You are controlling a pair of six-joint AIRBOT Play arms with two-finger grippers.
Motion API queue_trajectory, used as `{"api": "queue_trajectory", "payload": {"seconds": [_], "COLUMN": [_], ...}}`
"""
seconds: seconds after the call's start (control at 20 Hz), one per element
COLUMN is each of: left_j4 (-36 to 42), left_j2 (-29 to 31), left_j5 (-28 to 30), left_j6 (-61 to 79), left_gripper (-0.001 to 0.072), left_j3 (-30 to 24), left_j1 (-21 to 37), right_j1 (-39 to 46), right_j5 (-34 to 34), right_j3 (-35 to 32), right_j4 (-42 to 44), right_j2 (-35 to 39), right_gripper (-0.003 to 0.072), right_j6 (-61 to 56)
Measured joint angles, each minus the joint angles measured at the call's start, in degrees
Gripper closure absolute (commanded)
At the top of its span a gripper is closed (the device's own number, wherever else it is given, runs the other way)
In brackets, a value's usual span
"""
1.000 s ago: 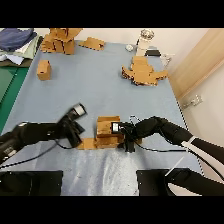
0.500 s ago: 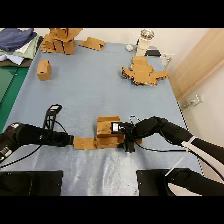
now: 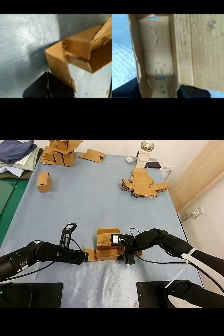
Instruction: Fold the box.
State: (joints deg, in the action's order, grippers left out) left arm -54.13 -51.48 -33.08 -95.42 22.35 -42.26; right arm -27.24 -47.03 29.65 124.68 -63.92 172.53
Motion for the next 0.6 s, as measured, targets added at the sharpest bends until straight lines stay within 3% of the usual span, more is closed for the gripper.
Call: {"api": "queue_trajectory", "payload": {"seconds": [0.5,0.55,0.6], "left_j4": [1.88,1.95,2.01], "left_j2": [-0.39,-0.39,-0.42], "left_j5": [2.73,2.51,2.01], "left_j6": [-0.13,-0.17,-0.17], "left_gripper": [0.0693,0.0572,0.0367], "left_j3": [3.15,3.65,4.0], "left_j1": [-1.44,-1.42,-1.16], "right_j1": [0.0,0.0,0.0], "right_j5": [-0.02,0.02,0.02], "right_j3": [0.0,0.0,0.0], "right_j4": [0.0,0.0,0.02], "right_j2": [0.0,0.0,0.0], "right_gripper": [0.0214,0.0214,0.0214], "right_j6": [0.0,0.02,0.0]}}
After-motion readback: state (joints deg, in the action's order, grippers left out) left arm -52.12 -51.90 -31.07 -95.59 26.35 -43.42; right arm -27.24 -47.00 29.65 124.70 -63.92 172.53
